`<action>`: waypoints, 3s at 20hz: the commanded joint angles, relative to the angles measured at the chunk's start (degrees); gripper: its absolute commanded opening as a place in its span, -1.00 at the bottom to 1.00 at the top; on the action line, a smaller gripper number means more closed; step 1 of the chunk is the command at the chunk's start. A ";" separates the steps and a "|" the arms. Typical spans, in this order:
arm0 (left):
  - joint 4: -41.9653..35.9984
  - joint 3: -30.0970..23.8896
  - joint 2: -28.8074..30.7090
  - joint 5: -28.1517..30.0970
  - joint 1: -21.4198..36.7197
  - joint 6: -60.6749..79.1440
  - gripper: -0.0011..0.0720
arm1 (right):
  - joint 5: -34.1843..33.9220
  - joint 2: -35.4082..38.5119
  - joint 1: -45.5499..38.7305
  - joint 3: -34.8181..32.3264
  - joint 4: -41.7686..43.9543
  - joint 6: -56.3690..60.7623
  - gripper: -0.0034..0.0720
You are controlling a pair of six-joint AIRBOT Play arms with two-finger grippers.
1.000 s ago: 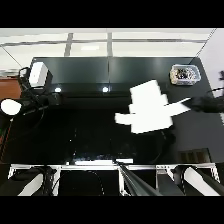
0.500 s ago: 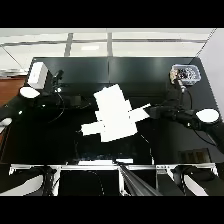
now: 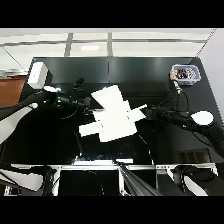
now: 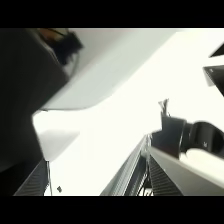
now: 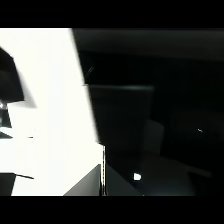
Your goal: Fold the box and place the chain.
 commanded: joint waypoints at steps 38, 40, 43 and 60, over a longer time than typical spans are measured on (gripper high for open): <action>30.47 -3.78 14.36 29.38 -20.92 51.19 -0.91 | 22.75 1.11 -3.93 8.85 -29.20 -20.24 0.84; 30.49 -3.76 13.40 26.97 -20.92 50.23 -0.91 | 17.68 1.09 -0.74 5.07 -26.91 -27.19 0.84; 30.47 -3.76 13.07 26.64 -20.92 50.21 -0.91 | 8.33 0.96 5.11 -0.55 -26.43 -31.67 0.84; 30.49 -3.67 12.33 26.84 -20.92 49.83 -0.91 | 2.03 -9.22 17.18 -3.56 -13.84 -56.50 0.84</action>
